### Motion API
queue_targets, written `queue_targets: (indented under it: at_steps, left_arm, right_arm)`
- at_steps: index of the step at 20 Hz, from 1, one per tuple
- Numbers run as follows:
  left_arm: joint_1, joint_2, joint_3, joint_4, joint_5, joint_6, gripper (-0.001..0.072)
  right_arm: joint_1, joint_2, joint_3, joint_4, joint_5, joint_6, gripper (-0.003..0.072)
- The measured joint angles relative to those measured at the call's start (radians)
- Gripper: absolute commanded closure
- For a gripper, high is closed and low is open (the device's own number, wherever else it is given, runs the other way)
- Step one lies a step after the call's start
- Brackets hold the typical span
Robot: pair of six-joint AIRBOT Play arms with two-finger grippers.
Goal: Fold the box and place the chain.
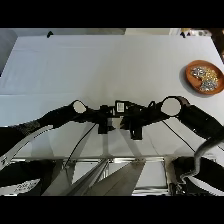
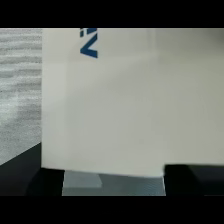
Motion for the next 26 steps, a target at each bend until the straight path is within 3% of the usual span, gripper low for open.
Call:
queue_targets:
  at_steps: [2,4,14,20,26]
  left_arm:
    - [0.000,0.000,0.000,0.000,0.000,0.000,0.0697]
    - [0.000,0.000,0.000,0.000,0.000,-0.001,0.0697]
    - [0.000,0.000,0.000,0.000,0.000,-0.001,0.0697]
    - [0.000,0.000,0.000,0.000,0.000,0.000,0.0697]
    - [0.000,0.000,0.000,0.001,0.000,0.002,0.0697]
  right_arm:
    - [0.000,0.000,0.000,-0.007,0.001,0.000,0.0608]
    - [0.000,-0.001,0.000,-0.012,0.005,0.000,0.0667]
    - [0.000,0.003,-0.012,-0.045,-0.014,0.010,0.0668]
    - [-0.001,0.034,-0.013,-0.113,-0.090,0.064,0.0668]
    - [-0.002,0.073,-0.013,-0.153,-0.092,0.087,0.0586]
